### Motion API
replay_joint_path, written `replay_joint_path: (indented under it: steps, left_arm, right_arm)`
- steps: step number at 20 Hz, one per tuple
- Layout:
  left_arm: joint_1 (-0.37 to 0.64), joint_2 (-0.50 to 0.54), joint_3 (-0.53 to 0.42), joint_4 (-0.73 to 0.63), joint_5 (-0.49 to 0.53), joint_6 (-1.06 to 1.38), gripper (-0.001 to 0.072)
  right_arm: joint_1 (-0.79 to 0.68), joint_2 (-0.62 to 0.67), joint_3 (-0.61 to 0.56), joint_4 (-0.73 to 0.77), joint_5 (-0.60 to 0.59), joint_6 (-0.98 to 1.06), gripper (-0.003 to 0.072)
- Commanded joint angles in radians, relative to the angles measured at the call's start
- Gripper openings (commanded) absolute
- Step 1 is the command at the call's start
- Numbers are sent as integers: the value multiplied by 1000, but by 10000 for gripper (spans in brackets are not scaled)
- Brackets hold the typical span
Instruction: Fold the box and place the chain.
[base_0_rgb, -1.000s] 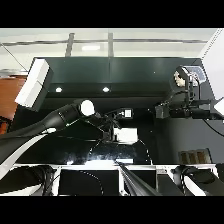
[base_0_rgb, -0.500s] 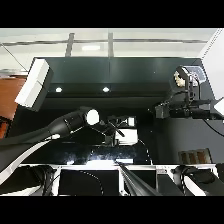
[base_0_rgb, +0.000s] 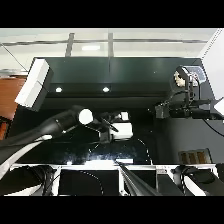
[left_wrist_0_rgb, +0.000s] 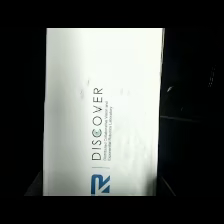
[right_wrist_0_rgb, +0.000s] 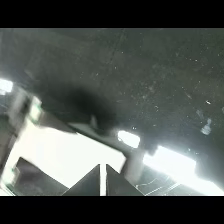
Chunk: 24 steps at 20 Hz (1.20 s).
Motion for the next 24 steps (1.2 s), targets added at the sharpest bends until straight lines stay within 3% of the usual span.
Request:
replay_joint_path:
  steps: [1, 7, 12, 14, 17, 21, 24]
  left_arm:
    - [176, 94, -14, 87, -107, -143, 402]
    - [685, 246, -111, 98, -256, -229, 403]
    - [1186, 288, -151, 98, -230, -293, 403]
    - [1330, 288, -151, 147, -229, -312, 403]
    - [1475, 262, -150, 262, -208, -321, 404]
    - [1570, 245, -119, 433, -176, -304, 405]
    - [1600, 244, -101, 341, -63, -298, 405]
  right_arm:
    - [-1, 1, 0, 0, 1, 0, 44]
    - [-1, 1, 0, 0, -1, -3, 44]
    - [-1, 1, 0, -1, -5, -12, 44]
    - [-1, 1, 0, 0, -7, -12, 44]
    - [-1, 1, 0, -1, -8, -12, 44]
    - [-1, 1, 0, 0, -25, -11, 44]
    - [-1, 1, 0, 0, -30, -11, 44]
